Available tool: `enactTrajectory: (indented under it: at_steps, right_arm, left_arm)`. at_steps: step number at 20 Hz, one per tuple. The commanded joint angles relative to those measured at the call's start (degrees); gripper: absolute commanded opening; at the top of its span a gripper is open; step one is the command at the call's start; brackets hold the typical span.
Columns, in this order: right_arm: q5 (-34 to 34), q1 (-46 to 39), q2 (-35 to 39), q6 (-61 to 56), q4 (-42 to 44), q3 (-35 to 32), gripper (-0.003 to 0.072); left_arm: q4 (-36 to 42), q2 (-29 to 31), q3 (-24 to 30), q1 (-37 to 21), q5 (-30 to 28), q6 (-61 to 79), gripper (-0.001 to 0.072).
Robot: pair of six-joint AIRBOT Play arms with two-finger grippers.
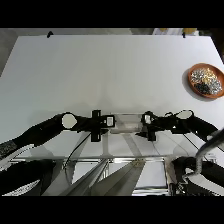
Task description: Fold the box and place the chain.
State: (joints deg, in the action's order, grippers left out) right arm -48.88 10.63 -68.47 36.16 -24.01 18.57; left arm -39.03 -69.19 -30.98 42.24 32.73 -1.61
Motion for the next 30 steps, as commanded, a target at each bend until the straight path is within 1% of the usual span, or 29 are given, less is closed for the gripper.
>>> enactTrajectory:
  at_steps: [1,2,8,11,12,13,15,18,20,22,23,27,28,29,30]
  right_arm:
    - [0.02,0.02,0.04,-0.09,0.04,0.0,0.0409]
    - [0.02,0.02,0.04,-0.09,0.04,0.0,0.0409]
    - [0.02,0.02,0.04,-0.09,0.04,0.0,0.0409]
    - [0.02,0.02,0.04,-0.09,0.04,0.0,0.0409]
    - [0.02,0.02,0.04,-0.09,0.04,0.0,0.0409]
    - [0.02,0.02,0.04,-0.09,0.04,0.0,0.0409]
    - [0.02,0.02,0.04,-0.09,0.04,0.0,0.0409]
    - [0.02,0.02,0.04,-0.09,0.04,0.0,0.0409]
    - [0.02,0.02,0.04,-0.09,0.04,0.0,0.0409]
    - [0.02,0.02,0.04,-0.09,0.04,0.0,0.0409]
    - [0.02,0.02,0.04,-0.09,0.04,0.0,0.0409]
    - [0.02,0.02,0.04,-0.09,0.04,0.0,0.0409]
    - [0.02,0.02,0.04,-0.09,0.04,0.0,0.0409]
    - [0.02,0.02,0.02,-0.09,0.04,0.0,0.0409]
    - [0.02,0.02,0.02,-0.09,0.04,0.0,0.0409]
  left_arm:
    - [2.36,-0.02,0.04,0.37,0.11,3.48,0.0222]
    - [2.36,-0.02,0.04,0.37,0.28,3.48,0.0186]
    - [2.64,-0.02,0.04,0.44,-0.28,3.54,0.0186]
    - [5.35,-0.07,0.04,1.68,-1.88,4.15,0.018]
    - [6.36,-0.35,0.02,2.45,-2.8,4.66,0.0116]
    - [7.28,-0.81,0.02,2.99,-3.48,5.4,0.0083]
    - [9.31,-1.86,0.02,3.67,-4.24,6.56,0.0079]
    - [10.8,-2.16,0.02,4.31,-4.7,6.56,0.0099]
    - [11.15,-2.16,0.02,4.31,-4.96,6.54,0.0261]
    - [11.15,-2.16,0.02,4.31,-5.16,6.54,0.0363]
    - [11.13,-2.16,0.02,4.31,-5.14,6.54,0.0395]
    - [10.71,-1.49,0.02,4.28,-5.07,4.79,0.0393]
    - [8.98,-0.66,0.02,4.2,-5.09,2.12,0.0387]
    - [5.75,0.63,0.02,3.78,-4.85,-2.49,0.0354]
    - [2.47,2.1,0.02,3.19,-4.13,-7.82,0.0289]
